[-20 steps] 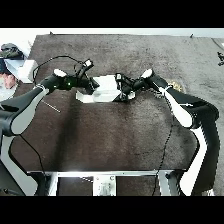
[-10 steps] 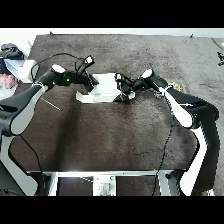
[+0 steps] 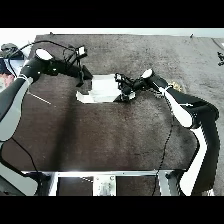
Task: Fold the box and place the chain.
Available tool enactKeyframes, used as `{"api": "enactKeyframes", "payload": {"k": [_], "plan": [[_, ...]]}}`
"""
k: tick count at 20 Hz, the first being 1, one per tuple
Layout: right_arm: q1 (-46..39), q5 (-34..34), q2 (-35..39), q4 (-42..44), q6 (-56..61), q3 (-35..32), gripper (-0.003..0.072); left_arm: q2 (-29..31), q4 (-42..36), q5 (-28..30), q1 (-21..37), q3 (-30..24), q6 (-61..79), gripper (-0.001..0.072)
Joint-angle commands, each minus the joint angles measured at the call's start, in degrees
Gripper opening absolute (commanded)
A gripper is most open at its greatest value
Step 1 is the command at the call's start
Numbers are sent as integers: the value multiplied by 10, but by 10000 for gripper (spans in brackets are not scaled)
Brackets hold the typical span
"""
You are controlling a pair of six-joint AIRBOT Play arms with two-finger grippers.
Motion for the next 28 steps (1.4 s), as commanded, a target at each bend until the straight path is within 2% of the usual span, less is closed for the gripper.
{"api": "enactKeyframes", "payload": {"k": [1,4,5,9,17,20,25,26,27,28], "plan": [[0,0,0,1,1,0,437,8,83,-41,0,-15,-5,617],[0,0,0,1,1,0,437,8,158,-8,-14,-53,5,620],[0,0,0,2,1,0,437,8,167,12,-19,-69,6,719],[0,0,0,1,1,0,437,8,167,78,-44,-117,12,719],[0,0,0,2,1,0,437,-19,156,95,-48,-123,10,719],[0,0,0,2,1,0,437,-20,124,96,-48,-123,15,718],[0,0,0,1,1,0,437,-20,119,100,-48,-123,15,708],[0,0,0,1,1,0,437,-20,119,100,-48,-123,15,701],[0,0,0,2,1,0,438,-20,119,100,-48,-123,15,564],[0,0,0,1,1,0,438,-20,119,100,-48,-123,15,470]]}}
